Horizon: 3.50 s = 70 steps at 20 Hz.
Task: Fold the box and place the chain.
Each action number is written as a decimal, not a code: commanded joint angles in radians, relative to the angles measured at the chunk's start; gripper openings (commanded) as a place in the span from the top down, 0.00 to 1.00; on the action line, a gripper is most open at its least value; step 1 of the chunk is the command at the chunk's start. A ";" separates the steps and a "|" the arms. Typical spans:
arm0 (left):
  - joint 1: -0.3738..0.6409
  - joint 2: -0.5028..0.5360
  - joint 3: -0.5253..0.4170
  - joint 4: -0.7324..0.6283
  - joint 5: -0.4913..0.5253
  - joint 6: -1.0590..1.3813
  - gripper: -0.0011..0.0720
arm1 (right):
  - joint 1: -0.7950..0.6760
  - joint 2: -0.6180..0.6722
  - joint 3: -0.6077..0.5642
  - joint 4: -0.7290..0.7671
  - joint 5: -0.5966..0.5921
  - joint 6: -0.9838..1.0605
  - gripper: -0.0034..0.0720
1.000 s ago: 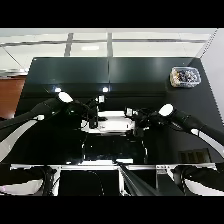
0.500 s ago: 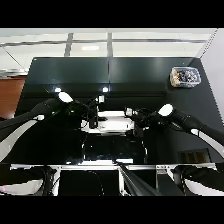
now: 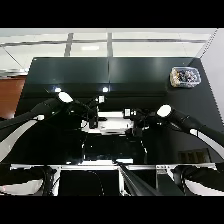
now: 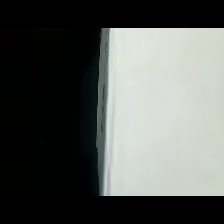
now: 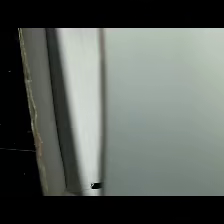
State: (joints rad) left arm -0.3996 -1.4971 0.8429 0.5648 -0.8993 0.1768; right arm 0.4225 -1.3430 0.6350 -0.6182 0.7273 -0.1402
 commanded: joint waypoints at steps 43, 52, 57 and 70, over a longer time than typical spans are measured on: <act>0.227 0.480 -0.161 -0.032 -0.049 -0.628 0.95 | 0.002 -0.001 0.000 -0.004 0.002 0.002 0.65; 0.029 0.375 -0.232 0.234 0.104 -0.172 0.02 | 0.002 -0.001 0.000 -0.004 0.002 0.002 0.65; -0.067 0.317 -0.222 0.246 0.134 -0.157 0.06 | 0.002 -0.001 0.000 -0.004 0.002 0.002 0.65; -0.111 0.244 -0.222 -0.031 0.179 -0.154 0.69 | 0.002 -0.001 0.000 -0.004 0.002 0.002 0.65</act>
State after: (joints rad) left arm -0.4877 -1.2278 0.6205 0.6407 -0.7422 0.0200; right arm 0.4232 -1.3430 0.6350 -0.6228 0.7288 -0.1387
